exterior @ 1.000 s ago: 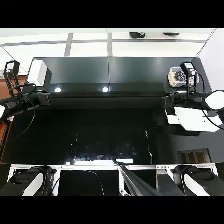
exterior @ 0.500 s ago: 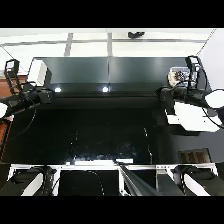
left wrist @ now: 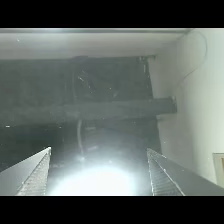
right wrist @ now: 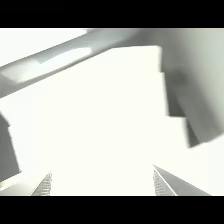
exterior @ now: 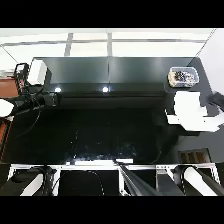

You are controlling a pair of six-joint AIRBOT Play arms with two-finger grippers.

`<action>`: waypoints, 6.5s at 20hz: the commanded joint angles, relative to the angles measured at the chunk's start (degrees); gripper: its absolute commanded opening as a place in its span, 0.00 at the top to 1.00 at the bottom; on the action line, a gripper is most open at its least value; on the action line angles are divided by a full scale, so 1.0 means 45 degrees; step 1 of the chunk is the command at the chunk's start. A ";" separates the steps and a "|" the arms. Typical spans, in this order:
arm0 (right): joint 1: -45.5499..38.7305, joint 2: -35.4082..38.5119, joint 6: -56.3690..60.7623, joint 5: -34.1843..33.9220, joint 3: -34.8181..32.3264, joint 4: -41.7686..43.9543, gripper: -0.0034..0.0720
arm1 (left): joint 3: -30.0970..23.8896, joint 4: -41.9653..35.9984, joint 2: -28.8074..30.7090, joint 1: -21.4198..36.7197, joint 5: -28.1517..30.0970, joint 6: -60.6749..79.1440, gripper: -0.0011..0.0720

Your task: Fold the box and place the chain.

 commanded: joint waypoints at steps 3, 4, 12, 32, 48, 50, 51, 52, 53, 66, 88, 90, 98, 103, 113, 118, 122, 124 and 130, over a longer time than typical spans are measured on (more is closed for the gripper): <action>-0.6509 -0.2497 -0.2312 0.0578 0.1005 0.2642 0.00 | 0.0010 -0.0073 -0.0199 -0.0005 0.0311 -0.0005 0.02; -0.6722 -0.3337 -0.3196 0.1175 0.1651 0.3313 0.00 | 0.0010 -0.0170 -0.0277 -0.0019 0.0272 -0.0010 0.02; -0.3371 -0.7470 -0.6324 0.6193 0.6557 0.0189 0.00 | 0.0010 -0.1413 -0.1209 -0.0024 0.0170 -0.0010 0.02; 0.1768 -0.0092 -0.7820 0.3672 -0.2123 0.9432 0.94 | 0.0010 -0.1778 -0.1302 -0.0029 -0.0287 -0.0005 0.02; 1.1871 0.2021 -0.8155 -0.3638 -0.6766 1.2949 0.94 | 0.2569 -0.7592 -0.7917 -0.1214 -0.6669 0.3623 0.02; 1.1871 0.2021 -0.8155 -0.3560 -0.6771 1.2944 0.94 | 0.3031 -0.8053 -0.8903 -0.1860 -0.7470 0.3866 0.02; 1.1871 0.2021 -0.8155 -0.3555 -0.6771 1.2944 0.94 | 0.3449 -0.8053 -0.9437 -0.2195 -0.8058 0.4031 0.02; 1.1871 0.2021 -0.8155 -0.3531 -0.6766 1.2944 0.94 | 0.3847 -0.7902 -0.9908 -0.2506 -0.8432 0.4051 0.02; 1.1871 0.2021 -0.8155 -0.3531 -0.6771 1.2944 0.94 | 0.4240 -0.7771 -1.0321 -0.2773 -0.8689 0.4041 0.02; 1.1876 0.2021 -0.8160 -0.3531 -0.6771 1.2939 0.94 | 0.6970 -0.5974 -1.2269 -0.3317 -1.1706 0.6552 0.62; 1.1137 0.2021 -0.7533 0.1341 -0.1919 0.0559 0.01 | 0.2186 -0.8344 -0.6523 -0.3551 -0.5518 1.1803 0.95; 1.1137 0.2021 -0.7786 0.0695 -0.1923 0.0593 0.01 | 0.2016 -0.8252 -0.6300 -0.3560 -0.5168 1.4042 0.95; 1.1147 0.2021 -0.8437 0.0393 -0.1928 0.1617 0.01 | 0.2021 -0.7849 -0.6926 -0.5595 -0.1904 1.9428 0.95; 1.2177 0.1899 -1.2332 0.0146 -0.2914 0.2365 0.01 | 0.2016 -0.7388 -0.7436 -0.6086 -0.1025 2.0002 0.95; 1.4154 0.1462 -1.3192 -0.1423 -0.4634 0.2720 0.01 | 0.2040 -0.7257 -0.7902 -0.6139 -0.0952 1.9968 0.95; 1.4809 0.1462 -1.4090 -0.1477 -0.4979 0.3128 0.01 | 0.2040 -0.6348 -0.7932 -0.6543 -0.1044 1.9963 0.95; 1.5023 0.1433 -1.4503 -0.1234 -0.4979 0.3303 0.01 | 0.2055 -0.6300 -0.7936 -0.6586 -0.0879 1.9958 0.95; 1.5057 0.1375 -1.4532 -0.0991 -0.4983 0.3536 0.01 | 0.2055 -0.6300 -0.7936 -0.6586 -0.0758 1.9958 0.95; 1.5052 0.0933 -1.5174 -0.1268 -0.5226 0.6280 0.01 | 0.2055 -0.6305 -0.7936 -0.6586 -0.0758 1.9958 0.95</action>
